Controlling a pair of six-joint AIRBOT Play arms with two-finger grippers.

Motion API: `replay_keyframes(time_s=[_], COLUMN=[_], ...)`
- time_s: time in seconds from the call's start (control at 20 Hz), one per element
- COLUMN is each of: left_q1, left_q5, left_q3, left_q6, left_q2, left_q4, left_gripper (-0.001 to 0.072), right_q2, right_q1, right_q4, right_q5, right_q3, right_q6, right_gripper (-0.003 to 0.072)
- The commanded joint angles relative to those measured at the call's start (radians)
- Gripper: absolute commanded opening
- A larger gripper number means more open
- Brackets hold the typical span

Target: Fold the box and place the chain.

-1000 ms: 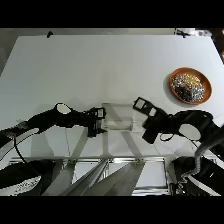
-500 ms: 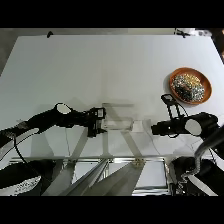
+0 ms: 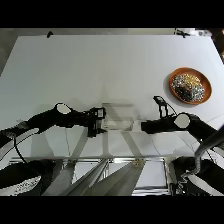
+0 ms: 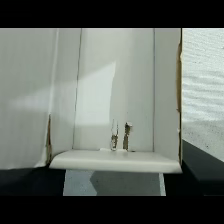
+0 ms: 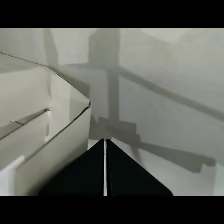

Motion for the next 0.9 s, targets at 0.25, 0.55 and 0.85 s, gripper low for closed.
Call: replay_keyframes(time_s=[0.25,0.55,0.85], left_q1=[0.000,0.000,0.000], left_q5=[0.000,0.000,0.000], left_q3=[0.000,0.000,0.000], left_q6=[0.000,0.000,0.000], left_q2=[0.000,0.000,0.000], left_q4=[0.000,0.000,0.000], left_gripper=[0.0143,0.0143,0.0143], right_q2=[0.092,0.115,0.097], right_q1=[-0.001,0.058,0.120], right_q4=[0.135,0.169,0.191], right_q5=[0.010,0.023,-0.060], right_q3=[0.011,0.018,0.019], right_q6=[-0.092,-0.091,-0.087], right_gripper=[0.0015,0.0210,0.0375])
